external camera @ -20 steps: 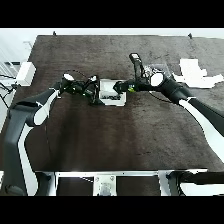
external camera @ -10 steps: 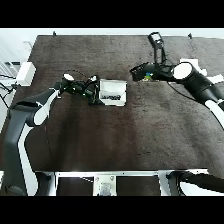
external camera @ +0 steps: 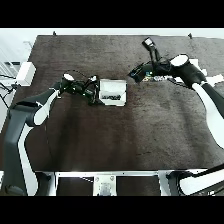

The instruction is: Fold the box and place the chain.

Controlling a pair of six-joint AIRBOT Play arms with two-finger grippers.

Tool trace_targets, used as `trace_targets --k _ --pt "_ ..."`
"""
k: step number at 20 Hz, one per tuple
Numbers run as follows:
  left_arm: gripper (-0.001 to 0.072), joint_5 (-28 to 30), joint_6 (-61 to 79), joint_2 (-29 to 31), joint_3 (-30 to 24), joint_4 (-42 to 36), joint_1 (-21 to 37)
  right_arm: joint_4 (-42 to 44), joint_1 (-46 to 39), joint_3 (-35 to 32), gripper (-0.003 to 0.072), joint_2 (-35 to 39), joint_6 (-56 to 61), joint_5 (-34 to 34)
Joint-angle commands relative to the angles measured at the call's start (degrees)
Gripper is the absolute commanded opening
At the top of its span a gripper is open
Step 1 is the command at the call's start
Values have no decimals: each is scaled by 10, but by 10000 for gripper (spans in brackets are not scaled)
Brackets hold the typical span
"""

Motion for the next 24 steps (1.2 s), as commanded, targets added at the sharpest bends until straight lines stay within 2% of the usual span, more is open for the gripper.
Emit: trace_targets --k 1,9,11,15,18,24 --pt "460 0 0 0 1 0 0 20 9 57 310 -64 -42 90" --pt "459 0 0 0 1 0 0 10 43 61 312 -74 -45 178" --pt "459 0 0 0 1 0 0 -12 56 61 352 -74 -45 176" --pt "459 0 0 0 1 0 0 -28 70 62 354 -77 -45 169" --pt "460 0 0 0 1 0 0 -27 70 61 423 -77 -54 159" --pt "459 0 0 0 1 0 0 -32 78 62 428 -86 -54 147"
